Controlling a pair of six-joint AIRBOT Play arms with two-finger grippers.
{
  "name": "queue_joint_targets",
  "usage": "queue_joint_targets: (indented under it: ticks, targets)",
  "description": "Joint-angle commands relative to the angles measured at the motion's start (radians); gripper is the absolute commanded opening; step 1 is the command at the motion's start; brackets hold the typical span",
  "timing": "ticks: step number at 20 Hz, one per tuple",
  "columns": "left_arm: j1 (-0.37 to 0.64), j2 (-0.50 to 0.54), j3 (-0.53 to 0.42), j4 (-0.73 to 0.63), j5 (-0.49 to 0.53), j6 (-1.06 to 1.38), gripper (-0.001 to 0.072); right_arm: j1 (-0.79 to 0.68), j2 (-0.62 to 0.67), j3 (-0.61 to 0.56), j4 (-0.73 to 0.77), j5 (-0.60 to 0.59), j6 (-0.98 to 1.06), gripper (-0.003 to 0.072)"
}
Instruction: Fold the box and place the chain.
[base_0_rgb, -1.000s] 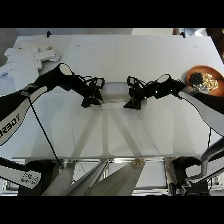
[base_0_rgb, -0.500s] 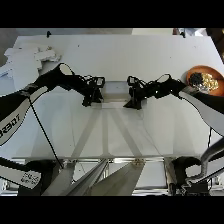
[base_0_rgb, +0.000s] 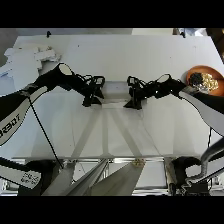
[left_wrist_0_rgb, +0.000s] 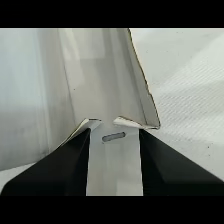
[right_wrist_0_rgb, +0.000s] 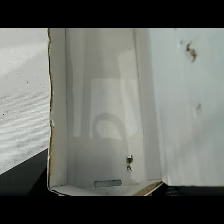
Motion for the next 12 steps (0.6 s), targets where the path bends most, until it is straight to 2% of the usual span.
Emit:
queue_joint_targets:
  ticks: [1,7,9,12]
  targets:
    - [-0.001,0.000,0.000,-0.011,-0.016,-0.037,0.0359,0.000,-0.001,0.000,0.001,0.000,0.002,0.0375]
    - [-0.001,0.000,0.000,-0.011,0.029,-0.174,0.0361,0.000,-0.001,0.000,0.001,0.000,0.002,0.0375]
    - [-0.001,0.000,0.000,-0.011,0.040,-0.174,0.0451,0.000,-0.001,0.000,0.001,0.000,0.002,0.0375]
    - [-0.001,0.000,0.000,-0.011,0.040,-0.174,0.0466,0.000,-0.001,0.000,0.001,0.000,0.002,0.0375]
